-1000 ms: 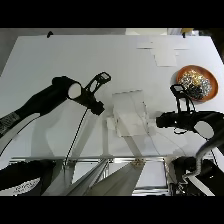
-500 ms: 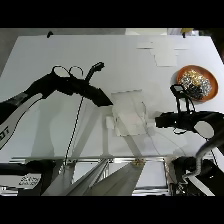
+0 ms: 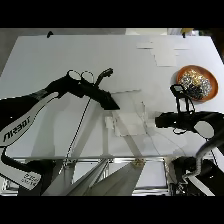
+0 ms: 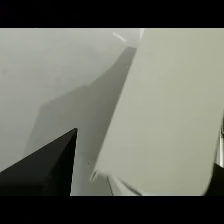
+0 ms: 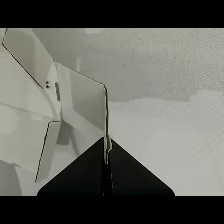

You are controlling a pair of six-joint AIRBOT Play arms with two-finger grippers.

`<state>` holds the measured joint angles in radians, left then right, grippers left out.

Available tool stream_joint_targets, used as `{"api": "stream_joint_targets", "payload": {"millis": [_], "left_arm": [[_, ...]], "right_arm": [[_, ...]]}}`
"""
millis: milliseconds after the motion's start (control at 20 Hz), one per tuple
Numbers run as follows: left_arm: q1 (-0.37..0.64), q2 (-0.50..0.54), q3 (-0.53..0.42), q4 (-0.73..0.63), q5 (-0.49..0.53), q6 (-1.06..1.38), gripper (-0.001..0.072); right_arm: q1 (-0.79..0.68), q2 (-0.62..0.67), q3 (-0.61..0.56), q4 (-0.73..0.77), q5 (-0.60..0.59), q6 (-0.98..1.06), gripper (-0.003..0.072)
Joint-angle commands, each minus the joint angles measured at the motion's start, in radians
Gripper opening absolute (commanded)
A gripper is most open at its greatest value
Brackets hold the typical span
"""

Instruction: Fold the box and place the chain.

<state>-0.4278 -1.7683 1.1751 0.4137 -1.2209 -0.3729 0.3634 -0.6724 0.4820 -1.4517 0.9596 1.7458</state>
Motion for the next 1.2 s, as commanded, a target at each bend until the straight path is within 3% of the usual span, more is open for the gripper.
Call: {"api": "stream_joint_targets", "payload": {"millis": [0, 50, 150, 250, 450, 650, 800, 1000, 1150], "left_arm": [[-0.041, -0.013, 0.003, -0.002, 0.021, 0.055, 0.0398], [-0.048, -0.013, 0.003, 0.008, 0.031, 0.055, 0.0305], [-0.042, -0.012, 0.003, 0.020, 0.031, 0.055, 0.0266], [-0.024, -0.010, 0.003, 0.034, 0.014, 0.058, 0.0152], [-0.015, -0.010, 0.003, 0.095, -0.011, 0.090, 0.0004], [-0.017, -0.007, 0.005, 0.096, -0.010, 0.144, 0.0004], [-0.034, 0.019, 0.011, 0.138, 0.006, 0.138, 0.0005], [-0.097, 0.069, 0.025, 0.264, 0.058, 0.134, 0.0002], [-0.135, 0.117, 0.025, 0.350, 0.080, 0.273, 0.0005]], "right_arm": [[0.001, 0.001, 0.000, 0.001, 0.000, 0.000, 0.0017], [0.001, 0.001, 0.000, 0.001, 0.001, 0.000, 0.0017], [0.001, 0.001, 0.000, 0.001, 0.001, 0.000, 0.0017], [0.001, 0.001, 0.000, 0.001, 0.000, 0.000, 0.0017], [0.001, 0.001, 0.000, -0.001, -0.003, -0.001, 0.0017], [0.001, 0.001, 0.000, 0.014, -0.003, -0.001, 0.0021], [0.001, 0.001, 0.000, 0.111, -0.030, -0.093, 0.0201], [0.001, 0.006, 0.034, 0.173, -0.035, -0.159, 0.0202], [0.001, 0.036, 0.100, 0.155, 0.006, -0.190, 0.0202]]}}
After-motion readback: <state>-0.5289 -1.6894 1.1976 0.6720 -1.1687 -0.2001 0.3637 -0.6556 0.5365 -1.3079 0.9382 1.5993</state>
